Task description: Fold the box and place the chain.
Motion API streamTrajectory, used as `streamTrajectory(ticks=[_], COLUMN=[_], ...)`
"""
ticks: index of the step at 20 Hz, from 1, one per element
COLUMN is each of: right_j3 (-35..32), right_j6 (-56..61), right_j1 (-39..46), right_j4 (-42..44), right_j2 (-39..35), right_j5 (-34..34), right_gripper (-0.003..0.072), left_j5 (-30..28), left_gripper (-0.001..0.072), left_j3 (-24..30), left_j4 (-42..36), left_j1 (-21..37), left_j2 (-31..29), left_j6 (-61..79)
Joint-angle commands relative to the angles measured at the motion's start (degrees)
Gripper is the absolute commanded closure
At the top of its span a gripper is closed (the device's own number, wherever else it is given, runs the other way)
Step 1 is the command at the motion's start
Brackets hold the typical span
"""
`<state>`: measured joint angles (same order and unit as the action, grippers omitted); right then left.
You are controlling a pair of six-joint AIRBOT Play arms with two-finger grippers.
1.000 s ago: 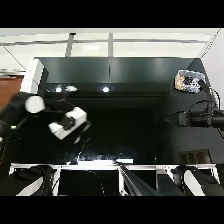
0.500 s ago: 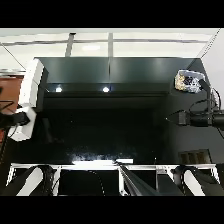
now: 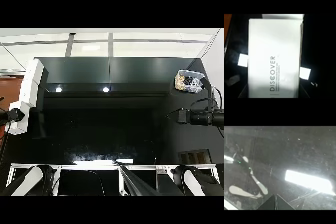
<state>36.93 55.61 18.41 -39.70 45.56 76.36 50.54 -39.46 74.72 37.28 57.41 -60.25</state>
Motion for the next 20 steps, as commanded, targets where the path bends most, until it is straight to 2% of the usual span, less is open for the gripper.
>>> streamTrajectory(ticks=[1, 4, 7, 8, 9, 10, 12, 15, 17, 18, 19, 20], right_j3=[0.0, 0.0, 0.0, 0.0, 0.0, 0.0, 0.0, 0.0, 0.1, 0.3, 0.6, 1.6], right_j6=[0.0, 0.0, 0.1, 0.1, 0.1, 0.1, 0.1, 0.3, 2.3, 7.2, 7.9, 7.0], right_j1=[0.0, 0.0, 0.0, 0.0, 0.0, 0.0, 0.0, 0.0, 0.0, -0.2, -1.4, -4.0], right_j4=[0.0, 0.0, 0.0, 0.0, 0.0, 0.0, -0.2, -2.5, -2.3, 1.2, 5.7, 6.9], right_j2=[0.0, 0.0, 0.0, 0.0, 0.0, 0.0, 0.0, 0.0, 0.0, 0.0, 0.0, 0.0], right_j5=[-0.6, -0.8, -1.0, -1.1, -1.3, -1.5, -1.6, -1.6, -2.0, -1.9, -1.4, -2.1], right_gripper=[0.0676, 0.0676, 0.0676, 0.0676, 0.0676, 0.0676, 0.0676, 0.0676, 0.0676, 0.0676, 0.0677, 0.0677], left_j5=[-4.5, -7.3, -7.7, -8.6, -10.2, -11.6, -11.8, -8.3, -7.7, -7.6, -7.1, -6.1], left_gripper=[0.0379, 0.0379, 0.0376, 0.0306, 0.0129, -0.0009, -0.0007, -0.0003, 0.0000, 0.0012, 0.0113, 0.0276], left_j3=[0.0, -0.1, -1.3, -1.5, -1.5, -1.6, -2.7, -6.5, -8.6, -8.8, -8.9, -8.9], left_j4=[-4.0, -4.8, -4.9, -4.9, -4.7, -4.5, -3.6, -3.7, -7.2, -9.9, -12.0, -12.5], left_j1=[-0.1, -0.6, -2.2, -2.7, -3.2, -3.7, -4.3, -4.6, -5.9, -7.3, -9.7, -12.9], left_j2=[3.9, 6.8, 8.9, 9.2, 9.2, 9.0, 8.3, 6.1, 3.9, 2.9, 1.7, 0.5], left_j6=[3.5, 4.0, 8.3, 8.5, 8.7, 8.7, 8.6, 6.4, 1.7, 0.2, -0.5, -0.9])
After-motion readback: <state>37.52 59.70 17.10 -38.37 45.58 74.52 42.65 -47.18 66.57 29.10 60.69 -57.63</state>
